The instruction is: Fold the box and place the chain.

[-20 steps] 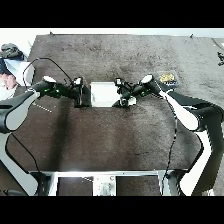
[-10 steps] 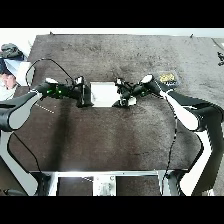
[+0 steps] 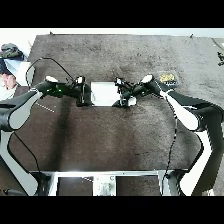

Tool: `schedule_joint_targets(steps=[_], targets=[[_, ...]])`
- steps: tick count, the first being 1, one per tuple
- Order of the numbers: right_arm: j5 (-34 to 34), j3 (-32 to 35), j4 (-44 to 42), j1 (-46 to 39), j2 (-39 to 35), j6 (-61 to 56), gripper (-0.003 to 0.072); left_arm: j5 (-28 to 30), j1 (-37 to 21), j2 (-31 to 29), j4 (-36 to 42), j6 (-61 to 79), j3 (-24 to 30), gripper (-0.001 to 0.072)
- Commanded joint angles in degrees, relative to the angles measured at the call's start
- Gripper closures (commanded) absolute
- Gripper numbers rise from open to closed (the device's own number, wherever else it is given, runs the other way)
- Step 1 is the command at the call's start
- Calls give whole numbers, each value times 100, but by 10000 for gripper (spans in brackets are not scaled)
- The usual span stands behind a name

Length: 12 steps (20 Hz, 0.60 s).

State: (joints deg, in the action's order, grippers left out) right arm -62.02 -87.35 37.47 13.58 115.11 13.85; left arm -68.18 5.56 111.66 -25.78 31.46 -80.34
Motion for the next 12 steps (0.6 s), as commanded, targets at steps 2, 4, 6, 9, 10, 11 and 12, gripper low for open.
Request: schedule_joint_targets(steps=[2,4,6,9,10,11,12], targets=[[-7,-2,0,4,2,4,248,55,24,2,-393,-181,-120,-7],[-7,-2,0,4,2,4,248,7,87,9,-363,-179,-118,-6],[-7,-2,0,4,2,7,248,11,181,22,-243,-144,-114,-6],[-7,-2,0,4,2,4,248,37,201,37,-223,-249,-116,-1],[-7,-2,0,4,2,4,248,44,201,37,-249,-269,-120,-1],[-9,-2,0,4,2,4,248,44,201,37,-258,-267,-122,-1],[-9,-2,0,4,2,7,248,44,201,37,-260,-264,-122,0]])
